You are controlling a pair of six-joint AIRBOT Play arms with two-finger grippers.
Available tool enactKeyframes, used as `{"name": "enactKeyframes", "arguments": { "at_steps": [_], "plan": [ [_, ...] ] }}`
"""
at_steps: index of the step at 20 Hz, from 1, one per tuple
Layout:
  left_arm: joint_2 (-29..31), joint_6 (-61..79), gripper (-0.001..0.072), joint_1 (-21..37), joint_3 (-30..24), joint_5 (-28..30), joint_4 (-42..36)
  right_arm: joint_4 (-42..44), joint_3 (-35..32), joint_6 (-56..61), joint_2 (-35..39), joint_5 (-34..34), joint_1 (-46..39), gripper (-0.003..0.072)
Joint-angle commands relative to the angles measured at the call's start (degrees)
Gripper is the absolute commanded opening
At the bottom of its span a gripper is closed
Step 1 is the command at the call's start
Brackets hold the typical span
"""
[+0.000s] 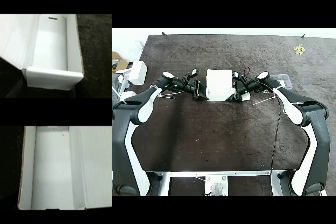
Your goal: Fold the box and place the chain.
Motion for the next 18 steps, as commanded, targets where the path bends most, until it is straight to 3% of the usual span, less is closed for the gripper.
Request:
{"name": "enactKeyframes", "arguments": {
  "at_steps": [1,18],
  "plan": [
    [-0.02,3.34,0.072,-0.98,-1.05,3.3,-0.98,0.02,0.02,0.02,0.02,0.0,0.04,0.0497],
    [-0.02,5.05,0.072,-1.09,-1.05,0.02,-1.07,0.0,0.04,0.0,0.02,0.0,0.04,0.0497]
  ]
}}
